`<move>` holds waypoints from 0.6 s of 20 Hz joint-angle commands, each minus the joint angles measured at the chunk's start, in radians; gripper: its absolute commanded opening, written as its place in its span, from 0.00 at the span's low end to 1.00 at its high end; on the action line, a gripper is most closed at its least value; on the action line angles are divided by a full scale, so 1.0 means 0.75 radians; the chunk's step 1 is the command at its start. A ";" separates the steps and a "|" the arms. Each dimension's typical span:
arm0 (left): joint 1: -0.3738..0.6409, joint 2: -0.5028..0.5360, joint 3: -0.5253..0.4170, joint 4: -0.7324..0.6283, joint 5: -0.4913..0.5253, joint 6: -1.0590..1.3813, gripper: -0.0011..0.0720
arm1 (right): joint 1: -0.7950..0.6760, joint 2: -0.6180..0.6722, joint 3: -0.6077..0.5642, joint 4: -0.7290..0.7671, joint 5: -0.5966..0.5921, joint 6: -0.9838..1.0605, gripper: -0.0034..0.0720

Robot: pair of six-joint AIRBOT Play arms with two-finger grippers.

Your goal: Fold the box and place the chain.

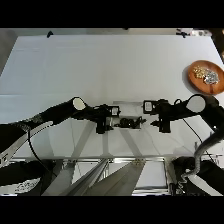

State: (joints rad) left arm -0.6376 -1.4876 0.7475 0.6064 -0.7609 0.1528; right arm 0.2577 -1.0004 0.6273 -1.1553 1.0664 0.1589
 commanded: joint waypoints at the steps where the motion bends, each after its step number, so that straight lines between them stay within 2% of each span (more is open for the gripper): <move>1: 0.000 0.001 0.001 0.001 0.000 0.000 0.49 | 0.007 -0.148 -0.002 0.039 -0.074 -0.117 0.59; 5: 0.000 0.001 0.001 0.001 0.000 0.000 0.49 | 0.007 -0.244 -0.001 0.162 -0.172 -0.141 0.59; 12: 0.000 0.001 0.001 0.001 0.000 0.000 0.49 | 0.032 -0.262 -0.001 0.296 -0.192 -0.193 0.57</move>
State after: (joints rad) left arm -0.6376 -1.4876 0.7475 0.6067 -0.7609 0.1528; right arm 0.2764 -1.1896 0.6270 -0.9817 0.9401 0.0261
